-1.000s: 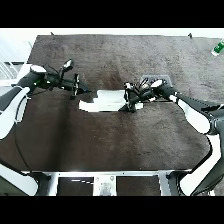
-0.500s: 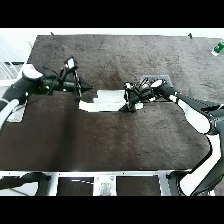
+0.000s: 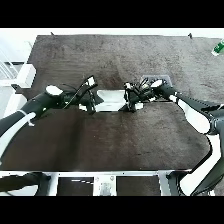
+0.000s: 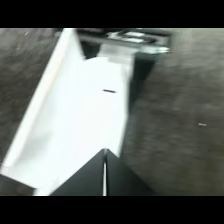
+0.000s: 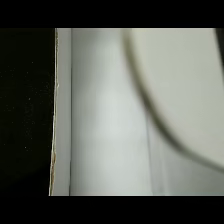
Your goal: Fold the box and place the chain.
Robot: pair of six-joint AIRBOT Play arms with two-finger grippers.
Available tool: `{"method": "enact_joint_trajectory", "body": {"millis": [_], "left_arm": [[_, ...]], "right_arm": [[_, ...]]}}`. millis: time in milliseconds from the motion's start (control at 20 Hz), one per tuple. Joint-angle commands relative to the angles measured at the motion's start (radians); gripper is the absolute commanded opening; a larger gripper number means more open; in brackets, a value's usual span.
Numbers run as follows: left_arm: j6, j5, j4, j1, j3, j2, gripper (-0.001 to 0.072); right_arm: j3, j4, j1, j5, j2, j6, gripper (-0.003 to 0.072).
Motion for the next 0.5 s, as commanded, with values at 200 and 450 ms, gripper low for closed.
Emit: {"method": "enact_joint_trajectory", "body": {"millis": [200,450], "left_arm": [[-0.066,-0.022,0.011,0.042,0.248,-0.216,0.002],[-0.065,-0.017,0.015,0.05,0.292,-0.272,0.002]], "right_arm": [[0.0,0.0,0.001,0.0,0.0,0.0,0.0496],[0.0,0.0,0.001,0.0,0.0,0.0,0.0496]]}}
